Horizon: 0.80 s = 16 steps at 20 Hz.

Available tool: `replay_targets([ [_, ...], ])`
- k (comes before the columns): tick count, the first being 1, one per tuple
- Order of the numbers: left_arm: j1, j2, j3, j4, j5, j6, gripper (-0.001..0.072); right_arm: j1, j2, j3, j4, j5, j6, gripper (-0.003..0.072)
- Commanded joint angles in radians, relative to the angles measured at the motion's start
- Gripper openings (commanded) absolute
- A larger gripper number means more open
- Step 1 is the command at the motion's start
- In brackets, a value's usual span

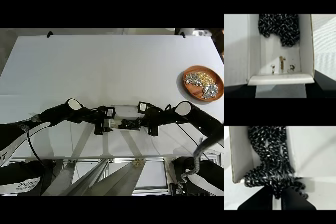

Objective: Fold the box and place the chain.

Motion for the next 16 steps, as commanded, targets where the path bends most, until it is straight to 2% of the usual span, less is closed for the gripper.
replay_targets([
  [1, 0.000, 0.000, 0.000, 0.000, 0.000, 0.002, 0.0338, 0.001, 0.078, 0.000, -0.081, -0.032, 0.163, 0.0015],
  [5, 0.000, 0.000, 0.000, 0.000, 0.000, 0.002, 0.0338, 0.001, 0.180, 0.000, -0.225, 0.014, 0.273, 0.0015],
  [7, 0.000, 0.000, 0.000, 0.000, 0.000, 0.002, 0.0338, 0.001, 0.223, 0.000, -0.203, 0.027, 0.307, 0.0014],
  [11, 0.000, 0.000, 0.000, 0.000, 0.000, 0.002, 0.0338, 0.001, 0.284, 0.000, 0.017, 0.025, 0.308, 0.0014],
  [16, 0.000, 0.000, 0.000, 0.000, 0.000, 0.002, 0.0338, 0.001, 0.297, 0.000, 0.426, 0.049, 0.118, 0.0014],
])
